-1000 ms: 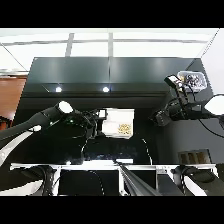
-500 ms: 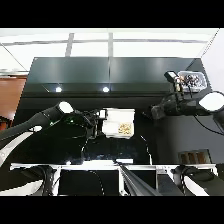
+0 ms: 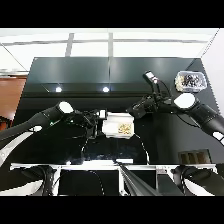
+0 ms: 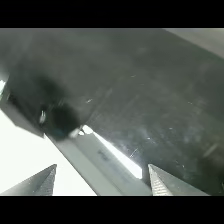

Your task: Fold the box and place the chain.

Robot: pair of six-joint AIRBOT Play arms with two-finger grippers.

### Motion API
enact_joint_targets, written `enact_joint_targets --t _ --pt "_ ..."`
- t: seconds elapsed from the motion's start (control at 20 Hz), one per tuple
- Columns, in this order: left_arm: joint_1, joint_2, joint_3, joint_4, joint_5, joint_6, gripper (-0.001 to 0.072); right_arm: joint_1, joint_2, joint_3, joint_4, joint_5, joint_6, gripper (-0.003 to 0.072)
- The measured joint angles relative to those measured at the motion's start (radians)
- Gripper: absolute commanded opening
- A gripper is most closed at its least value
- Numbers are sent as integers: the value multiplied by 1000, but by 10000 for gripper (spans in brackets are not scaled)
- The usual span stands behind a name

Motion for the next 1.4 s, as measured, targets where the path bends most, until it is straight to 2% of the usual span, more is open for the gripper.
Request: enact_joint_targets --t 0.35,0.55,1.1,1.15,1.2,1.25,1.3,1.35,1.4 --pt "0 0 0 0 1 0 400 29 -7 67 -85 232 -202 668" --pt "0 0 0 0 1 0 400 54 -12 76 -101 300 -264 668" --pt "0 0 0 0 0 0 400 81 -20 27 -108 270 -338 666" --pt "0 0 0 0 0 -1 400 81 -20 25 -108 265 -344 598" --pt "0 0 0 0 1 -1 400 82 -20 24 -108 260 -350 455" --pt "0 0 0 0 0 -2 400 82 -20 23 -107 259 -354 446" --pt "0 0 0 0 0 -2 400 83 -20 22 -108 258 -360 403" --pt "0 0 0 0 0 -2 401 83 -20 21 -108 256 -364 270" --pt "0 0 0 0 1 -2 400 83 -20 21 -107 255 -366 169"
